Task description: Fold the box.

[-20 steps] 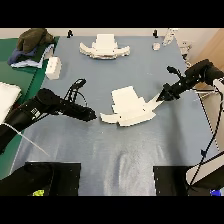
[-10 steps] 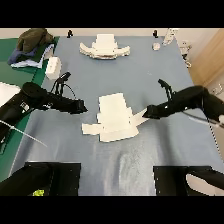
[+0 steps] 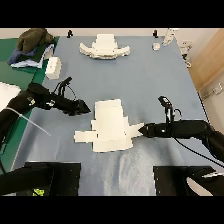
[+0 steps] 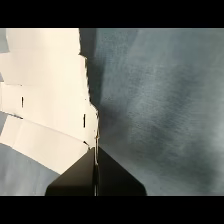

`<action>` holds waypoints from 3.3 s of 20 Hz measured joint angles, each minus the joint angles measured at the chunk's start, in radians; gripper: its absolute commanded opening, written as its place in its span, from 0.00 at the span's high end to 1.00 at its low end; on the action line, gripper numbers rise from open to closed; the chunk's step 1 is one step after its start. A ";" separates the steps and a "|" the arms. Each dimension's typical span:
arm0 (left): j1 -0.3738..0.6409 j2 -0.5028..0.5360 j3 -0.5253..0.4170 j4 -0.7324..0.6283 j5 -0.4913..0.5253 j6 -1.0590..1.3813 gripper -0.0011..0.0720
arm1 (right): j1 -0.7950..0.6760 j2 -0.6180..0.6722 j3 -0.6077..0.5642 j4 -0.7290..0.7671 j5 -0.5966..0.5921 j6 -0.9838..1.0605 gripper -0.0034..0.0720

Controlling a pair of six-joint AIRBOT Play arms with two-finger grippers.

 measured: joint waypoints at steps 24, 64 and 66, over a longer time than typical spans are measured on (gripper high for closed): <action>-0.114 -0.549 0.392 -0.127 -0.452 0.378 0.83 | 0.016 0.027 -0.027 -0.013 0.016 0.021 0.95; -0.640 0.314 -0.285 -0.244 0.529 1.225 0.98 | -0.033 0.027 0.180 -1.028 0.068 0.912 0.07; -0.665 0.311 -0.314 -0.254 0.556 1.239 0.97 | -0.033 0.027 0.180 -1.028 0.068 0.916 0.07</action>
